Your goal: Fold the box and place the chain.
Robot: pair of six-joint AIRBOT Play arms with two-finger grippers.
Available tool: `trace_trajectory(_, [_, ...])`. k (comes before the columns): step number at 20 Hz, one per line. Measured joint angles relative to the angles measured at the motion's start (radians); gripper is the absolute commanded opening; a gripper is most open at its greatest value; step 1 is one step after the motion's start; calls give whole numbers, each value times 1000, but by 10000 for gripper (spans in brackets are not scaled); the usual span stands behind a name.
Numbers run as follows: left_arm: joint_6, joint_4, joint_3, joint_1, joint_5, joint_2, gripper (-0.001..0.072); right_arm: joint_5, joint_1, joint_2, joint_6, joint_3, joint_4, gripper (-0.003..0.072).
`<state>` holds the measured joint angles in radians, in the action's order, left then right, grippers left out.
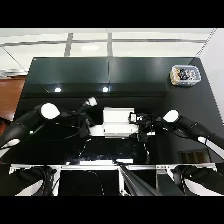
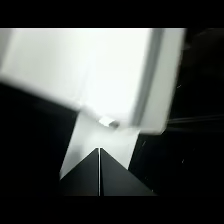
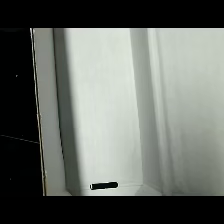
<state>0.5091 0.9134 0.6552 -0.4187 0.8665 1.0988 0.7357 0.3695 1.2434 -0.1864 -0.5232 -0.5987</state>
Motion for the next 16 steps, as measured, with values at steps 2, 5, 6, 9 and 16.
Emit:
trace_trajectory(2, [292,112,0,87,26,-47,27,0,0,0,0,0,0,480])
trace_trajectory(5, [682,174,-25,230,60,-64,27,0,0,0,0,0,0,481])
trace_trajectory(6, [754,148,-47,277,79,-54,27,0,0,0,0,0,0,481])
trace_trajectory(9, [774,-41,-122,374,138,16,26,0,0,0,0,0,0,480])
trace_trajectory(16, [599,-392,-169,373,176,226,26,0,0,0,-1,0,-1,481])
